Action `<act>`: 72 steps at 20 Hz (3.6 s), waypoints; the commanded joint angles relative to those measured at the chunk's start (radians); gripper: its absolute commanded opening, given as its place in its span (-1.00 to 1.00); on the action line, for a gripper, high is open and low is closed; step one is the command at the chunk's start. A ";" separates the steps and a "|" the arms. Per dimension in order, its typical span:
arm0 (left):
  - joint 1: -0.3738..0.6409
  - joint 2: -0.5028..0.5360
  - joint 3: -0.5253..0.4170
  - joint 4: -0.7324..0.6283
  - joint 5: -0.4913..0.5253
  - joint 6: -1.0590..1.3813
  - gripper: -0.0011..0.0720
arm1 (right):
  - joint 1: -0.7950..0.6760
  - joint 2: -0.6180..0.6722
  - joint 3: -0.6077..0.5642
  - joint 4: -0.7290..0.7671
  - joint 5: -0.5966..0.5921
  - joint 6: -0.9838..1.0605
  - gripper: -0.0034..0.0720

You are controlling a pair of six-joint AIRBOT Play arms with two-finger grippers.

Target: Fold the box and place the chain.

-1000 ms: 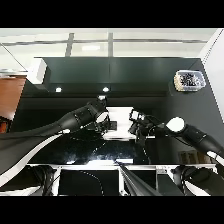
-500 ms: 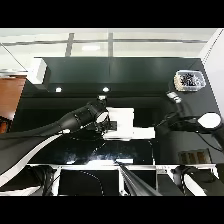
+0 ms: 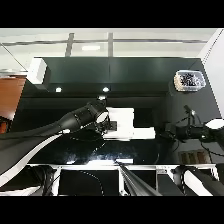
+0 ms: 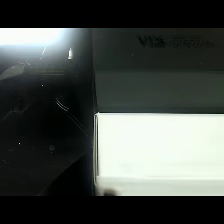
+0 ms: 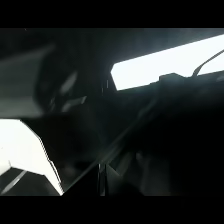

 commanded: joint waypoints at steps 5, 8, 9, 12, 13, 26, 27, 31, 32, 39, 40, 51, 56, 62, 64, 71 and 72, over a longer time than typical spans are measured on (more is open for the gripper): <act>0.000 0.000 0.001 0.000 0.000 0.000 -0.90 | 0.218 -0.142 -0.024 0.309 -0.028 -0.104 -0.80; 0.000 0.000 0.001 0.000 0.000 0.000 -0.90 | 0.281 -0.142 -0.010 0.313 -0.077 -0.140 -0.79; 0.000 0.000 0.001 0.000 0.000 0.000 -0.90 | 0.286 -0.142 -0.001 0.314 -0.076 -0.145 -0.42; 0.000 0.000 0.001 0.000 0.000 0.000 -0.90 | 0.288 -0.142 0.039 0.312 -0.042 -0.182 0.94; 0.000 0.000 0.001 0.000 0.000 0.000 -0.90 | 0.288 -0.142 0.055 0.314 -0.027 -0.186 0.94; 0.000 0.000 0.001 0.000 0.000 0.000 -0.90 | 0.632 -0.142 0.207 0.253 -0.182 0.001 0.92; 0.000 0.000 0.001 0.000 0.000 0.000 -0.90 | 0.662 -0.142 0.220 0.158 -0.199 0.087 0.80; 0.000 0.000 0.001 0.000 -0.001 0.000 -0.90 | 0.770 -0.142 0.316 -0.179 -0.206 0.429 0.64; 0.000 0.000 0.001 0.000 -0.003 0.000 -0.90 | 0.799 -0.142 0.336 -0.214 -0.212 0.481 0.62; 0.000 0.000 0.001 0.000 -0.003 0.000 -0.90 | 0.970 -0.208 0.443 -0.427 -0.200 0.749 0.05; 0.000 0.000 0.001 0.000 -0.003 0.000 -0.90 | 0.987 -0.229 0.461 -0.448 -0.195 0.779 0.04; 0.000 0.000 0.001 0.000 -0.002 0.000 -0.90 | 1.052 -0.290 0.480 -0.579 -0.117 0.908 -0.10; 0.000 0.000 0.001 0.000 -0.002 0.000 -0.90 | 1.052 -0.319 0.480 -0.597 -0.104 0.975 -0.10; 0.000 0.000 0.001 0.000 -0.002 0.000 -0.90 | 1.052 -0.346 0.487 -0.595 -0.094 1.055 -0.10; 0.000 0.000 0.001 0.000 -0.002 0.000 -0.90 | 1.052 -0.347 0.508 -0.597 -0.086 1.058 -0.10; 0.000 0.000 0.001 0.000 -0.002 0.000 -0.90 | 1.050 -0.349 0.525 -0.611 -0.054 1.104 -0.39; 0.000 0.000 0.001 0.000 -0.002 0.000 -0.90 | 1.050 -0.351 0.525 -0.611 -0.051 1.110 -0.39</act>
